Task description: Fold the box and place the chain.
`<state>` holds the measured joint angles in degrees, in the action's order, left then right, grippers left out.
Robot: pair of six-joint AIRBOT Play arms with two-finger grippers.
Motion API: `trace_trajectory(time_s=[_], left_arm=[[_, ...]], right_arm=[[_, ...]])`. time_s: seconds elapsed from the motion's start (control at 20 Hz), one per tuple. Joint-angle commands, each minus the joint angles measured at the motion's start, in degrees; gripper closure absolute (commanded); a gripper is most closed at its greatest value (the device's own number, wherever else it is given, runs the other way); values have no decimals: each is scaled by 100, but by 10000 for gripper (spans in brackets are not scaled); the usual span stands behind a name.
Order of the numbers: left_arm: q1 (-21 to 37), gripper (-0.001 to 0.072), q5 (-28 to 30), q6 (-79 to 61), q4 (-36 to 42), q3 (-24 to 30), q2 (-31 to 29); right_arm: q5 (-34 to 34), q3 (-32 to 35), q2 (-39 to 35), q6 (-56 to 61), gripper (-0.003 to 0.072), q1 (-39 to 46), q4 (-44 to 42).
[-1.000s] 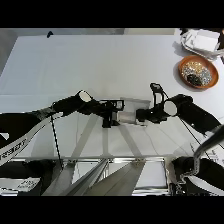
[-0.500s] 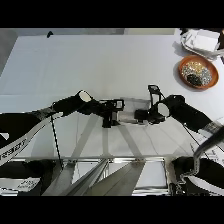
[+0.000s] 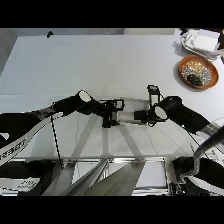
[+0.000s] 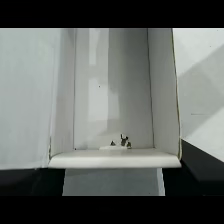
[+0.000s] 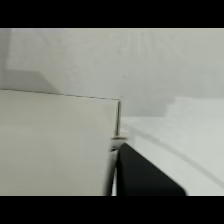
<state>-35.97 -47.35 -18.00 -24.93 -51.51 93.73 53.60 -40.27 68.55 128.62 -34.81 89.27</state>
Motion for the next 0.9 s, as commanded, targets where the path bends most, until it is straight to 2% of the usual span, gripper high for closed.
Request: trace_trajectory(time_s=[0.0,0.1,0.2,0.25,0.5,0.85], left_arm=[[2,438,0,2,4,0,0],[2,438,0,2,4,0,0],[2,438,0,2,4,0,0],[2,438,-2,2,4,0,0],[2,438,0,2,4,0,0],[2,438,0,2,4,0,0]], right_arm=[[-37,-7,4,-9,657,-168,11],[39,-7,4,-11,630,-192,11],[162,-7,2,-11,419,-192,42],[208,-7,2,-11,337,-192,55],[269,48,2,-308,346,-192,52],[-391,136,42,-240,351,-190,48]])
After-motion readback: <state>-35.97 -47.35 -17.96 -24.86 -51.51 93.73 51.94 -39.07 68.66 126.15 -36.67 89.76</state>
